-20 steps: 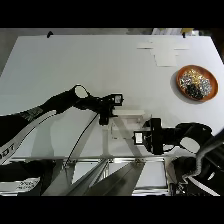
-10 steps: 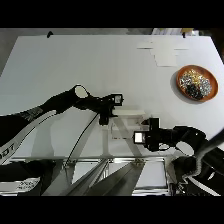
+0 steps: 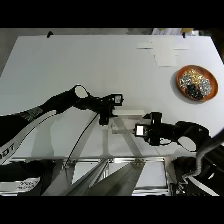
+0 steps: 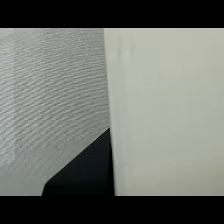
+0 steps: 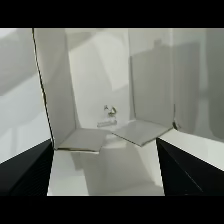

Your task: Fold the box and place the chain.

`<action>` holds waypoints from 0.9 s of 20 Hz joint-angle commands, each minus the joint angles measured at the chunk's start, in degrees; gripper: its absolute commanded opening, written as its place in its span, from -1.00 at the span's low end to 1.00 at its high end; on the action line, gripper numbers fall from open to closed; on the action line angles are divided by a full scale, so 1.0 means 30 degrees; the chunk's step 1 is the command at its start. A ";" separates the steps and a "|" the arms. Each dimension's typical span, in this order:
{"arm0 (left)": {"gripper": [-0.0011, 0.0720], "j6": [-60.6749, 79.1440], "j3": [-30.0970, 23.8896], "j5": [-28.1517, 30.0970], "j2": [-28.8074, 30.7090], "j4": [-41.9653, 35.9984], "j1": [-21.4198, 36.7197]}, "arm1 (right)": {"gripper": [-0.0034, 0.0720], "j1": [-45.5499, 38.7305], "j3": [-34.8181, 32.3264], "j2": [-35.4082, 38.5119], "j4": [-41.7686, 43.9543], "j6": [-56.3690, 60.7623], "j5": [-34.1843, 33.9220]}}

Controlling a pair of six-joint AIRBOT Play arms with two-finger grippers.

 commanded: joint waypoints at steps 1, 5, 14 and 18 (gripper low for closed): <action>-0.94 0.0007 0.0015 0.0007 0.0000 0.0000 -0.0015 | 0.92 -0.0998 0.0255 -0.0015 0.1122 -0.0007 0.0291; -0.94 0.0007 0.0015 0.0007 0.0000 0.0000 -0.0015 | 0.92 -0.1807 0.0255 -0.0109 0.3009 -0.1166 0.0102; -0.94 0.0007 0.0015 0.0007 0.0000 0.0000 -0.0015 | 0.92 -0.4554 0.0255 -0.1158 0.7759 -0.6018 0.0350; -0.94 0.0007 0.0015 0.0007 0.0000 0.0000 -0.0015 | 0.92 -0.5355 0.0255 -0.1158 0.9413 -0.7694 0.0481</action>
